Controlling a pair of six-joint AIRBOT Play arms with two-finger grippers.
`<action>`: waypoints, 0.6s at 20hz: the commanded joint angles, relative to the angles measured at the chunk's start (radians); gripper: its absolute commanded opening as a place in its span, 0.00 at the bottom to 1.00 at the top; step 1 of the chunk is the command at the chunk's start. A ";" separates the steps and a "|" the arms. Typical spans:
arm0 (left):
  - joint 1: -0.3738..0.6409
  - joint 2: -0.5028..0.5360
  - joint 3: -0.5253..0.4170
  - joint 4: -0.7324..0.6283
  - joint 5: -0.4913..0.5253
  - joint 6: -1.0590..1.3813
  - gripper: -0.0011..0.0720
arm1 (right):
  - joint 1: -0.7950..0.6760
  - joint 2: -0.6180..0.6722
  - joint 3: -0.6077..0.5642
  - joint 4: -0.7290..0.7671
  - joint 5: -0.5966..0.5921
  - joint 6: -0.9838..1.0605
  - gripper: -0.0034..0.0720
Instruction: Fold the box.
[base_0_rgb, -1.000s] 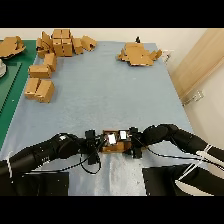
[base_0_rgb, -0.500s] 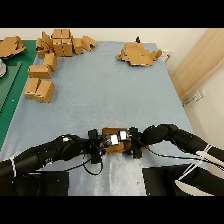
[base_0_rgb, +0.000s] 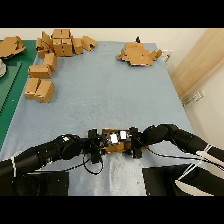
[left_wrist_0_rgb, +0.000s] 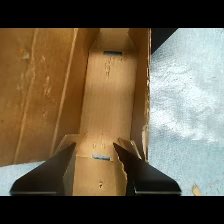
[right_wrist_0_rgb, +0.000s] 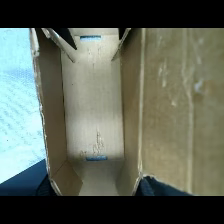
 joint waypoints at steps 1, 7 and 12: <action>-0.001 -0.001 0.001 -0.003 0.001 0.000 0.53 | 0.000 0.000 0.000 0.000 0.000 0.000 0.70; 0.001 0.004 0.004 -0.003 -0.065 -0.034 0.53 | 0.000 0.000 0.000 0.000 0.000 0.000 0.70; 0.002 0.083 0.062 0.164 -0.364 -0.386 0.03 | 0.000 0.000 0.000 0.000 0.000 0.000 0.70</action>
